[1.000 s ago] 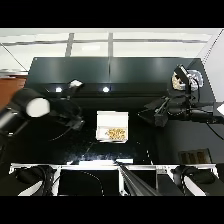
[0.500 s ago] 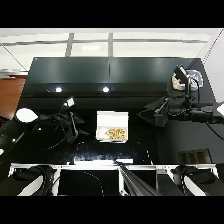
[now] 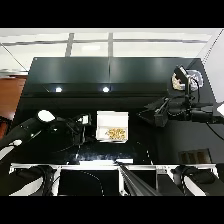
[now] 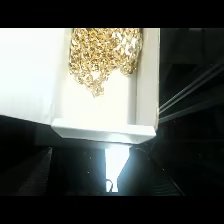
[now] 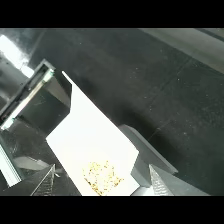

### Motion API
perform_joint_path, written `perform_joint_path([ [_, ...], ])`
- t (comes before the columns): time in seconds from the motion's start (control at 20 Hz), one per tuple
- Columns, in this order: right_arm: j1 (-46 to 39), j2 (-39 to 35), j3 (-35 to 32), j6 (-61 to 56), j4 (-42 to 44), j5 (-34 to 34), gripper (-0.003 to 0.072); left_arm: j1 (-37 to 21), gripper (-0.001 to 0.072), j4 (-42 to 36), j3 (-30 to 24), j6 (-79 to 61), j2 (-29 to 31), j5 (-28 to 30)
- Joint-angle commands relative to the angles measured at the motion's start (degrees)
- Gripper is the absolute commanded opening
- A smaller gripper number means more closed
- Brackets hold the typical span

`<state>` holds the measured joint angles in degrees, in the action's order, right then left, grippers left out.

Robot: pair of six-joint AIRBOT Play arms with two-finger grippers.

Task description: Fold the box and place the chain.

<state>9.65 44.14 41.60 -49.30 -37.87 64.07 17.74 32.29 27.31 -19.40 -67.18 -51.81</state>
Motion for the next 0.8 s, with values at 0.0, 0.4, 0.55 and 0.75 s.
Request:
perform_joint_path([
  [0.0, 0.04, -0.04, 0.04, -0.07, 0.09, -0.02, 0.0692, 0.83, 0.0712, -1.44, 1.25, -2.21, -2.36, -0.46],
  [0.4, 0.04, -0.04, 0.04, -0.04, -0.13, -0.28, 0.0692, 3.39, 0.0711, -1.77, 1.53, -2.21, -2.58, -0.48],
  [0.55, 0.04, -0.04, 0.04, -0.04, -0.15, -0.26, 0.0692, 5.05, 0.0699, -1.73, 1.51, 0.37, -2.58, 3.23],
  [0.75, 0.07, -0.02, 0.02, -1.68, -1.62, -0.83, 0.0694, 5.16, 0.0482, -1.73, 1.51, 0.72, -2.58, 3.63],
])
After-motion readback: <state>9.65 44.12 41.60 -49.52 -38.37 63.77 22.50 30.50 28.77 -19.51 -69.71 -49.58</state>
